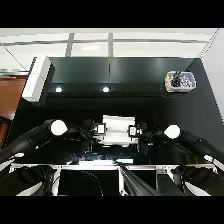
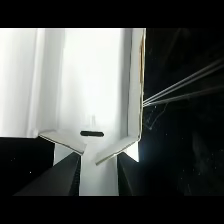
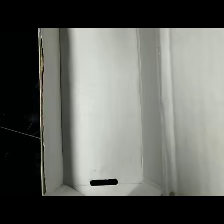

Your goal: Fold the box and place the chain.

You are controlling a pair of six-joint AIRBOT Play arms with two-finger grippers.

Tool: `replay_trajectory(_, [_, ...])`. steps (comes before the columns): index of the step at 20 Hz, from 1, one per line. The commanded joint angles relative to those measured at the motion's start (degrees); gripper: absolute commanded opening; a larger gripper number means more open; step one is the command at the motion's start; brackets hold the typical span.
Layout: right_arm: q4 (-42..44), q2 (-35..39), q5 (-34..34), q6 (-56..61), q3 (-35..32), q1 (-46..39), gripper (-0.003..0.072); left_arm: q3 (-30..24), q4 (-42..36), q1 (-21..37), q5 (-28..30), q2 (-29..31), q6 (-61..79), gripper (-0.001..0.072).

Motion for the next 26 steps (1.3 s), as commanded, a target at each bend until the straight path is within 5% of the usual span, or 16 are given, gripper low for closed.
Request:
replay_trajectory(1, [0.0, 0.0, 0.0, 0.0, 0.0, 0.1, 0.0182, 0.0, -4.2, -0.1, 2.3, -0.1, 0.1, 0.0271])
replay_trajectory(11, [0.0, 0.0, 0.0, 0.0, 0.0, 0.1, 0.0182, 0.0, -9.3, -3.7, 8.4, -2.1, 0.0, 0.0266])
replay_trajectory(13, [0.0, 0.0, 0.0, 0.0, 0.0, 0.1, 0.0182, 0.0, -9.2, -3.9, 8.6, -3.5, -0.2, 0.0168])
replay_trajectory(15, [0.0, 0.0, 0.0, 0.0, 0.0, 0.1, 0.0182, 0.0, -9.2, -4.0, 8.4, -3.8, -0.2, 0.0169])
replay_trajectory(16, [0.0, 0.0, 0.0, 0.0, 0.0, 0.1, 0.0182, 0.0, -9.2, -4.0, 8.5, -3.7, -0.2, 0.0199])
replay_trajectory(18, [0.0, 0.0, 0.0, 0.0, 0.0, 0.1, 0.0182, 0.0, -9.2, -4.0, 8.6, -3.8, -0.1, 0.0414])
replay_trajectory(20, [0.0, 0.0, 0.0, 0.0, 0.0, 0.1, 0.0182, 0.0, -9.2, -4.0, 8.3, -3.8, -0.1, 0.0287])
replay_trajectory(24, [0.0, 0.0, 0.0, 0.0, 0.0, 0.1, 0.0182, 0.1, -8.6, -4.0, 8.2, -3.6, -0.2, 0.0323])
replay_trajectory(25, [0.0, 0.0, 0.0, 0.0, 0.0, 0.1, 0.0182, 0.5, -6.8, -3.9, 8.0, -3.0, -1.8, 0.0111])
replay_trajectory(26, [0.0, 0.0, 0.0, 0.0, 0.0, 0.1, 0.0182, 1.2, -3.8, -3.4, 7.5, -1.8, -5.3, 0.0025])
